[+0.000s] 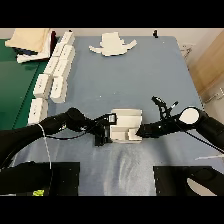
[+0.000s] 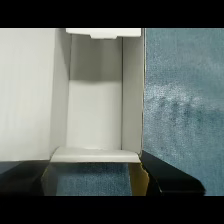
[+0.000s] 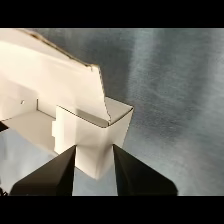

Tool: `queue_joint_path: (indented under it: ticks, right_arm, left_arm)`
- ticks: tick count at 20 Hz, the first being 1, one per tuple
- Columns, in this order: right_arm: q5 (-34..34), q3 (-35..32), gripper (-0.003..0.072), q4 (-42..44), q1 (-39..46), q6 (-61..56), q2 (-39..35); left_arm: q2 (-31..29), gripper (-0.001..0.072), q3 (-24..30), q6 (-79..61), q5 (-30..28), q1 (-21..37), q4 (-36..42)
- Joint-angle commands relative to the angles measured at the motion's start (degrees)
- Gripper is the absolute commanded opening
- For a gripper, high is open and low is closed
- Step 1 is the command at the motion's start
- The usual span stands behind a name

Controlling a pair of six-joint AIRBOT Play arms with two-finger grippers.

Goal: Fold the box.

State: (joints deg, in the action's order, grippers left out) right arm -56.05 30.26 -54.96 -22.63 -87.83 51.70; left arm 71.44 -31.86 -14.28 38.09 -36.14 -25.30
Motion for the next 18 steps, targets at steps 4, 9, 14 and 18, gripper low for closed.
queue_joint_path:
  ticks: [4, 9, 14, 18]
  right_arm:
    - [-0.3, 6.9, 0.0369, -21.4, -11.6, -23.0, 4.5]
    - [-8.6, 14.8, 0.0363, -34.1, -20.5, -37.2, 13.7]
    - [-11.5, 19.1, 0.0348, -36.3, -22.8, -43.1, 19.5]
    - [-11.6, 19.1, 0.0272, -36.6, -22.8, -44.7, 21.2]
  left_arm:
    - [0.0, 0.0452, 0.0, 0.0, 0.0, 0.0, 0.0]
    - [0.0, 0.0452, 0.0, 0.0, 0.0, 0.0, 0.0]
    - [0.0, 0.0452, 0.0, 0.0, 0.0, 0.0, 0.0]
    - [0.0, 0.0452, 0.0, 0.0, 0.0, 0.0, 0.0]
